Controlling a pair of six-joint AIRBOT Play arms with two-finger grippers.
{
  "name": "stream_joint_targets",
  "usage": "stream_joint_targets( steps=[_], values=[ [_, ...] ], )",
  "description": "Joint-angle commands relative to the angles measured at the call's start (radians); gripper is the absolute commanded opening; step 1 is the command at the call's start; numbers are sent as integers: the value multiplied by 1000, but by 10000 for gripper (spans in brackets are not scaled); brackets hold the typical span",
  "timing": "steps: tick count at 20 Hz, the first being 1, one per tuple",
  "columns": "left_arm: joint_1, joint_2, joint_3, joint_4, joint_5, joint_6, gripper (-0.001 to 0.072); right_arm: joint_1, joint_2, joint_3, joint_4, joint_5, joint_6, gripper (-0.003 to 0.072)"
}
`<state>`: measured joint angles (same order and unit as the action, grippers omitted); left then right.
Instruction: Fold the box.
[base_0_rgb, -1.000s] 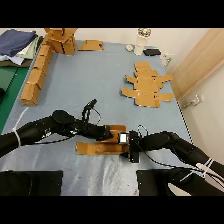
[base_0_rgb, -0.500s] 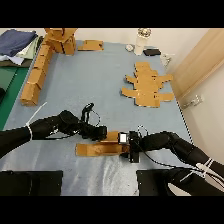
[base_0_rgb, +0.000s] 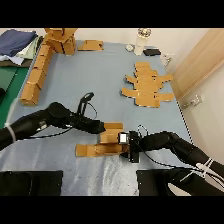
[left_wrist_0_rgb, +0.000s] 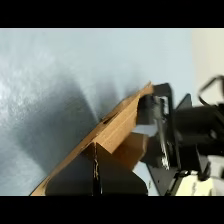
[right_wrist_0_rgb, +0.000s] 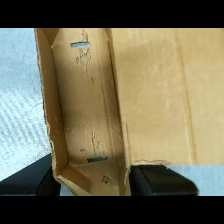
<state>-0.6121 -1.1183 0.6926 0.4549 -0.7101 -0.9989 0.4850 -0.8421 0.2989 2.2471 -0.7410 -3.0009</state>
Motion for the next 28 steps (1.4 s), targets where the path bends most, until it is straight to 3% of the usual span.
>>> stream_joint_targets(
  steps=[1, 3, 4, 5, 6, 10, 15, 20, 28],
  values=[
    [86, 228, -57, 48, -116, 304, 9, 1, 0, 1, 0, 0, 0, 510],
    [115, 363, -114, 153, -144, 437, 13, 1, 0, 1, 0, -1, 0, 510],
    [113, 411, -134, 230, -157, 481, 55, 1, 0, 1, 0, -1, 0, 510],
    [113, 442, -149, 268, -164, 498, 470, 1, 0, 1, 0, -1, 0, 510],
    [113, 458, -163, 282, -158, 498, 699, 1, 0, 1, 0, -1, 0, 510],
    [95, 426, -185, 286, -162, 681, 700, 1, 0, 1, 0, -1, 0, 510],
    [-25, 289, -194, 286, -152, 821, 700, 1, 0, 1, 0, 0, 0, 510],
    [-104, 193, -226, 273, 6, 828, 701, 1, 0, 1, 0, 0, 0, 510],
    [-111, 132, -264, 36, 51, 995, 700, 1, 0, 1, 0, -1, 0, 510]
  ],
)
